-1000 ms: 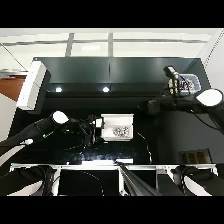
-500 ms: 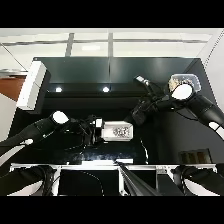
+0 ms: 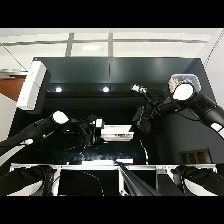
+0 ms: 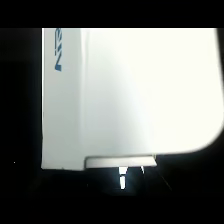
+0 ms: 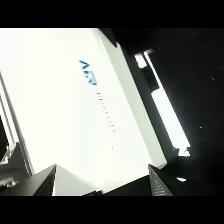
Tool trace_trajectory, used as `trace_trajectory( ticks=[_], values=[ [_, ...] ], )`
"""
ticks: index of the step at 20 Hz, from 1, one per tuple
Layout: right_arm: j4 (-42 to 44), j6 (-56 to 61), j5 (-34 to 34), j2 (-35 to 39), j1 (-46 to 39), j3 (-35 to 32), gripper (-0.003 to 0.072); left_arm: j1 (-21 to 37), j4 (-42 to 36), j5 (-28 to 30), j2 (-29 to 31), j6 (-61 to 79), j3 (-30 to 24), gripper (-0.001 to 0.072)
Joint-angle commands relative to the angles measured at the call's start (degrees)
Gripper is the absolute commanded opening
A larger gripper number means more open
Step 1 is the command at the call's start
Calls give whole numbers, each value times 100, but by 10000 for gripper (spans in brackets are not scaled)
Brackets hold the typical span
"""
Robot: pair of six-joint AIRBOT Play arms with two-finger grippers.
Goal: Fold the box and place the chain.
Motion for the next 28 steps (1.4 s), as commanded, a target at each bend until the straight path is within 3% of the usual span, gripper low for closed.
trace_trajectory(
  ticks=[1, 9, 16, 21, 25, 28],
  values=[
    [-378, 111, -37, 153, 238, 9, 700, 0, 0, -4, -4, 0, 0, 395],
    [-1134, 179, -973, 153, 1287, -55, 701, 0, 0, -7, -4, 0, 0, 395],
    [-1672, 170, -1248, 153, 1379, -55, 701, 0, 0, -7, -4, 0, 0, 395],
    [-1071, -813, -1467, 153, 1366, -55, 702, 0, 0, -7, -4, 0, 0, 395],
    [-903, -260, -2511, 153, 1281, -9, 701, 0, 0, -7, -4, 0, 0, 395],
    [-920, 26, -1735, 321, 988, 356, 702, 0, 0, -4, -4, 0, 0, 395]
  ],
)
